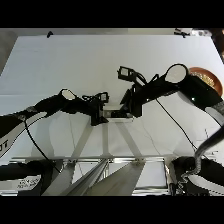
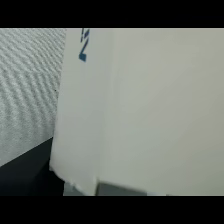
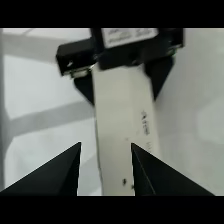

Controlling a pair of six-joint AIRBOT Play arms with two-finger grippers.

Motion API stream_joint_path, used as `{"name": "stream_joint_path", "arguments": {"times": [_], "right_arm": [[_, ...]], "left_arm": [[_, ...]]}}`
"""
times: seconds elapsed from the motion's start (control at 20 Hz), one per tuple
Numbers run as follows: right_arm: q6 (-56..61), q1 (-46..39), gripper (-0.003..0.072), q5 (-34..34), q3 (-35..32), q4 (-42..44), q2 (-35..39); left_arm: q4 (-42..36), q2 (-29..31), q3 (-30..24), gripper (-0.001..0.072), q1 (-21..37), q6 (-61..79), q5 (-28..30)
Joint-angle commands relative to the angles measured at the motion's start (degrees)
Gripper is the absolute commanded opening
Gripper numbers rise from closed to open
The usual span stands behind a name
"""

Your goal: Fold the box and place the chain.

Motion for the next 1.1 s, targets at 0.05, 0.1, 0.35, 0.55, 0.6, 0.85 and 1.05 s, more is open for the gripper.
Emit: {"name": "stream_joint_path", "arguments": {"times": [0.05, 0.1, 0.35, 0.55, 0.6, 0.85, 1.05], "right_arm": [[-2.01, -1.25, 0.0340, -4.72, 0.98, 2.99, 0.68], [-2.01, -1.22, 0.0338, -4.48, 0.98, 2.51, -0.15], [-3.04, 0.72, 0.0317, -0.59, 0.96, 1.03, -4.72], [-1.97, 0.92, 0.0299, 0.17, 0.94, -3.04, -5.70], [-1.97, 0.92, 0.0299, 0.52, 0.94, -3.30, -5.95], [-2.03, 1.14, 0.0302, 2.58, 0.94, -3.43, -6.34], [-1.73, 3.02, 0.0355, 3.91, 0.15, -9.64, -6.34]], "left_arm": [[0.02, 0.04, 0.00, 0.0383, 0.00, 0.00, 0.00], [0.02, 0.04, -0.02, 0.0383, 0.00, 0.00, 0.00], [0.02, 0.04, 0.00, 0.0383, 0.00, 0.00, 0.00], [0.02, 0.04, -0.02, 0.0383, 0.00, 0.00, 0.00], [0.02, 0.04, 0.00, 0.0383, 0.00, 0.00, 0.00], [0.02, 0.04, -0.02, 0.0383, 0.00, 0.00, 0.02], [0.02, 0.04, -0.02, 0.0383, 0.00, 0.02, 0.02]]}}
